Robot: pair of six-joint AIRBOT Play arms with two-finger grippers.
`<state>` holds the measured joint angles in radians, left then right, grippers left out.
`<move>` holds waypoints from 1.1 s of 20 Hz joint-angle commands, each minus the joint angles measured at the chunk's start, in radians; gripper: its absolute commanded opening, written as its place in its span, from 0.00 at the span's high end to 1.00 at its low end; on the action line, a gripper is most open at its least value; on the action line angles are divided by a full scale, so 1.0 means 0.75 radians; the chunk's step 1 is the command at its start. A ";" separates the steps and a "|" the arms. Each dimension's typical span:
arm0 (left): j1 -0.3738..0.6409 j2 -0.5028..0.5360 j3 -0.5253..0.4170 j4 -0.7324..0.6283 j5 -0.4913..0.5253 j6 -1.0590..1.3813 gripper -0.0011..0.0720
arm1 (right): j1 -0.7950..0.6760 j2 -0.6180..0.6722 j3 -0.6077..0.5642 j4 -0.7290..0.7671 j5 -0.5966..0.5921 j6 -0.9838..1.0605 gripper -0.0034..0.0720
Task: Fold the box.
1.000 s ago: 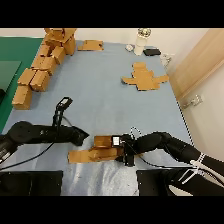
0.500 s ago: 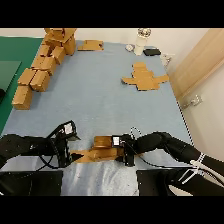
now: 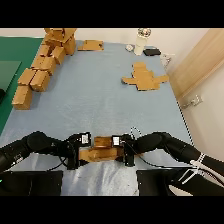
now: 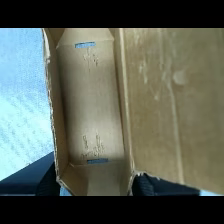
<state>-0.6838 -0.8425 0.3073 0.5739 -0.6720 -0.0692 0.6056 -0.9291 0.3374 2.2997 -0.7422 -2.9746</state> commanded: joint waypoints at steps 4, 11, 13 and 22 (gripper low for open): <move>-0.020 -0.087 0.004 -0.187 0.025 0.184 0.12 | 0.002 0.000 0.000 0.001 0.001 0.000 0.28; -0.020 -0.087 0.004 -0.189 0.060 0.219 0.76 | 0.002 0.000 0.000 0.001 0.001 0.000 0.28; -0.020 -0.087 0.004 -0.215 0.065 0.276 0.76 | 0.002 0.000 0.000 0.001 0.001 0.001 0.28; -0.054 -0.131 0.005 -0.385 0.106 0.549 0.97 | 0.002 0.000 0.000 0.001 0.000 0.000 0.28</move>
